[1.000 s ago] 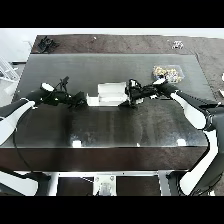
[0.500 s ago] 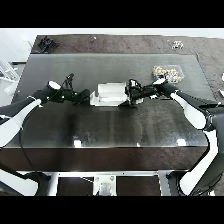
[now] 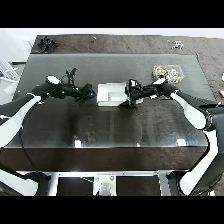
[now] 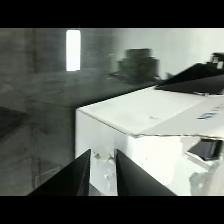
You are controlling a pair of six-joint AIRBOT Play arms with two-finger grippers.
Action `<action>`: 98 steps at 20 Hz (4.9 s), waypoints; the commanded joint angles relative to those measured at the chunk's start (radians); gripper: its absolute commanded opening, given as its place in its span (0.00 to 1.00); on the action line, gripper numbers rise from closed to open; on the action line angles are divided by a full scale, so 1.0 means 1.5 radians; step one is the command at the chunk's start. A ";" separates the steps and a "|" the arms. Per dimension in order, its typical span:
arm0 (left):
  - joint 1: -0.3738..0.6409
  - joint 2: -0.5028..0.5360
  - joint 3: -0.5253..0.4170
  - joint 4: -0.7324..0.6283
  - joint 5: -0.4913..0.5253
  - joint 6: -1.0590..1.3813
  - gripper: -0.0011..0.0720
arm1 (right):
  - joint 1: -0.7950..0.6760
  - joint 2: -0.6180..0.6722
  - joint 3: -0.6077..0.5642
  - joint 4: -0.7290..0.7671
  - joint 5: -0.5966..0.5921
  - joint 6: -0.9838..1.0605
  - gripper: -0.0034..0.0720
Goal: Fold the box and place the chain.
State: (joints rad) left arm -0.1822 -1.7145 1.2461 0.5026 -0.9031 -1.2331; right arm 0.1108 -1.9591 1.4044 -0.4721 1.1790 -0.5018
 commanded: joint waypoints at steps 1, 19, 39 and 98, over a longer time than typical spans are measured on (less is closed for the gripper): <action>0.000 0.001 0.005 -0.016 -0.023 0.006 0.29 | 0.000 0.000 0.000 0.000 0.000 0.000 0.81; 0.005 0.016 0.005 0.000 -0.071 0.011 0.29 | 0.000 0.000 0.000 0.000 0.000 0.000 0.81; 0.082 0.090 -0.124 0.083 -0.035 0.025 0.28 | 0.001 0.000 0.000 0.000 0.001 0.000 0.81; -0.045 0.028 0.019 0.073 -0.012 -0.047 0.56 | 0.001 0.000 0.000 0.000 0.000 0.000 0.81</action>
State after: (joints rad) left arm -0.2253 -1.6733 1.2346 0.4839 -0.9211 -1.1839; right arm 0.1112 -1.9591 1.4044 -0.4721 1.1793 -0.5022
